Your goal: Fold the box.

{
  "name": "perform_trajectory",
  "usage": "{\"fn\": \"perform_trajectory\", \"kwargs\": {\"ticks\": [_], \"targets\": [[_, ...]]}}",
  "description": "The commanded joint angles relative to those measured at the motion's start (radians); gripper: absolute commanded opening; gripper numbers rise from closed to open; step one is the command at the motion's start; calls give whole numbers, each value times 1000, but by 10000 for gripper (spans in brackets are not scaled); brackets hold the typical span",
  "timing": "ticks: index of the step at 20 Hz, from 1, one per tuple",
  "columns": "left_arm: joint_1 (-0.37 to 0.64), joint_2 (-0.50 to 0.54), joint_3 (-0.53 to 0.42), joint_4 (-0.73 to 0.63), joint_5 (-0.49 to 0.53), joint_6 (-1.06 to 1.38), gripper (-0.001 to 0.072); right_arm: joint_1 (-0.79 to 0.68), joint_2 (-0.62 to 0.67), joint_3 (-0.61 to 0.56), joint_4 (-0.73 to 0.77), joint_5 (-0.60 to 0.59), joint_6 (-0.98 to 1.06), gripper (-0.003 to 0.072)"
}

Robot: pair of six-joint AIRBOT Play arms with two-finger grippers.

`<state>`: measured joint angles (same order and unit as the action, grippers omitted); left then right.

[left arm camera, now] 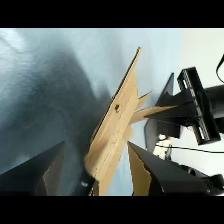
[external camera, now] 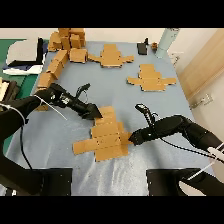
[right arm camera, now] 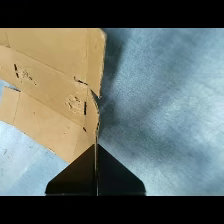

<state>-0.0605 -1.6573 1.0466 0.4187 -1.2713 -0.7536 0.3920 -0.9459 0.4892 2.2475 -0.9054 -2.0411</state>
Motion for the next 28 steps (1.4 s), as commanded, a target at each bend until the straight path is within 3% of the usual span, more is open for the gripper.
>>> {"fn": "perform_trajectory", "kwargs": {"ticks": [1,2,3,4,10,12,14,15,18,21,25,28], "targets": [[-46,-52,43,-23,-63,35,594,1,2,-1,-1,11,2,3],[-59,-63,61,-23,-87,37,579,1,2,-1,-3,11,2,3],[-69,-72,75,-23,-111,40,420,1,2,-1,-6,11,2,3],[-73,-75,82,-23,-131,51,354,1,2,-1,-7,11,2,3],[-63,-76,87,-14,-166,50,352,1,2,-1,-8,12,2,3],[-63,-76,87,-5,-172,51,133,1,2,-1,-8,12,2,4],[-63,-76,87,-2,-171,53,98,1,2,-1,-8,12,2,3],[-64,-76,87,-2,-171,60,17,1,2,-1,-8,12,2,3],[-64,-76,87,-3,-167,71,16,1,2,-1,-8,18,2,27],[-65,-76,87,-9,-160,65,16,1,2,-1,-10,68,2,248],[-72,-72,101,-45,-129,108,14,-15,2,4,-101,198,101,246],[-138,-20,98,-30,-48,178,10,-81,5,45,-190,208,172,241]]}}
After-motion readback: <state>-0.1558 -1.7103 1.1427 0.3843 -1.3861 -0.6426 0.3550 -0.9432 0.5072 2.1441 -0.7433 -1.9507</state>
